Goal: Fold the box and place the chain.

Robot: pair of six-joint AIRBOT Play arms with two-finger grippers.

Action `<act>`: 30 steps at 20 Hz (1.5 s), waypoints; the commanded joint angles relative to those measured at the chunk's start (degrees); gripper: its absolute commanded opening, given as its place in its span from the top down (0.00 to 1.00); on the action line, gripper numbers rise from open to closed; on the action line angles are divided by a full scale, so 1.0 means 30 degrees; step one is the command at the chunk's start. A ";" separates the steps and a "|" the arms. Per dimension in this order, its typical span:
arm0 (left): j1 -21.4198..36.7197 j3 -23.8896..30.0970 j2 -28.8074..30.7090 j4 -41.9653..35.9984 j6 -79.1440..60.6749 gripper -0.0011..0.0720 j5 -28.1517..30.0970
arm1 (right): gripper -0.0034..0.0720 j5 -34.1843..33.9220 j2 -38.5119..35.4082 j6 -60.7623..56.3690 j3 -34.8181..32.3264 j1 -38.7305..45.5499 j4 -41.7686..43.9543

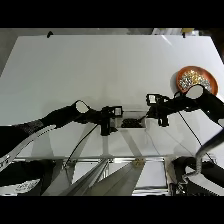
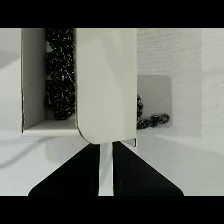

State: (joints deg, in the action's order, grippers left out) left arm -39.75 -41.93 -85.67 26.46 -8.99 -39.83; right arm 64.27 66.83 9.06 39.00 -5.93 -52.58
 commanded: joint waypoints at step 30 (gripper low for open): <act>0.0007 0.0007 0.0015 -0.0007 0.0015 0.61 0.0044 | 0.92 -0.0306 0.0539 0.2718 -0.0029 0.0000 0.0357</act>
State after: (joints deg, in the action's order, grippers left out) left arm -39.75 -41.93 -85.67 26.39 -8.86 -39.72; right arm 62.08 68.34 16.78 38.92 -5.91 -51.55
